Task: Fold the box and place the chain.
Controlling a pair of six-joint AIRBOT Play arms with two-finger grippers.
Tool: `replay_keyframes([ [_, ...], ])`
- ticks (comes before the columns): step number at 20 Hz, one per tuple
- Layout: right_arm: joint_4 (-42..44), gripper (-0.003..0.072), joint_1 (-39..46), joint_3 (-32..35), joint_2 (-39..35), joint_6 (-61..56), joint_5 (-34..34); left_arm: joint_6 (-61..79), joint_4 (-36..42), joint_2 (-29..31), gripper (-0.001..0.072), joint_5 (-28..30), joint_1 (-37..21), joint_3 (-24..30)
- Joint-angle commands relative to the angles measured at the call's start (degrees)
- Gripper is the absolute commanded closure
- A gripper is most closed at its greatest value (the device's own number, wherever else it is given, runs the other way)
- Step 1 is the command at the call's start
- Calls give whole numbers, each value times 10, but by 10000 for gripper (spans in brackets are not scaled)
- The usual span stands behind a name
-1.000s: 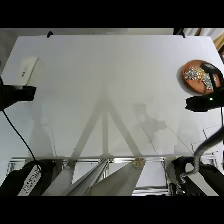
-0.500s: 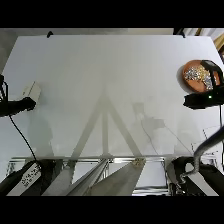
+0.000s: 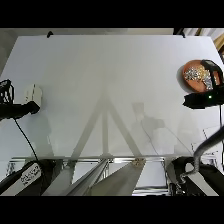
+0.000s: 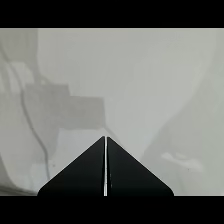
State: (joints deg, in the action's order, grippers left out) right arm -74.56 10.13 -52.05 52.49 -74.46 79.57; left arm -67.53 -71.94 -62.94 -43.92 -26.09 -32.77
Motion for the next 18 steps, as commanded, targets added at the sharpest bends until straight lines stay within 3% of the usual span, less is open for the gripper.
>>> replay_keyframes([
  [1, 2, 672, 0, -1, 0, -1, 6, 0, -10, -7, 166, -23, 0, 0],
  [2, 3, 672, 0, -1, 0, -1, 6, 0, -10, -7, 103, -23, 0, 0],
  [4, 10, 672, 0, -1, 0, 0, 6, 0, -9, -3, 101, -28, 0, 0],
  [8, 23, 670, 0, -1, 0, -1, 8, 1, -12, 36, 7, -24, 19, 0],
  [13, 24, 670, 0, -1, 0, -1, 5, 4, -37, 123, 9, -24, 62, 0],
  [18, 24, 670, 0, -1, 0, -1, 5, 4, -33, 205, 10, -87, 112, 0],
])
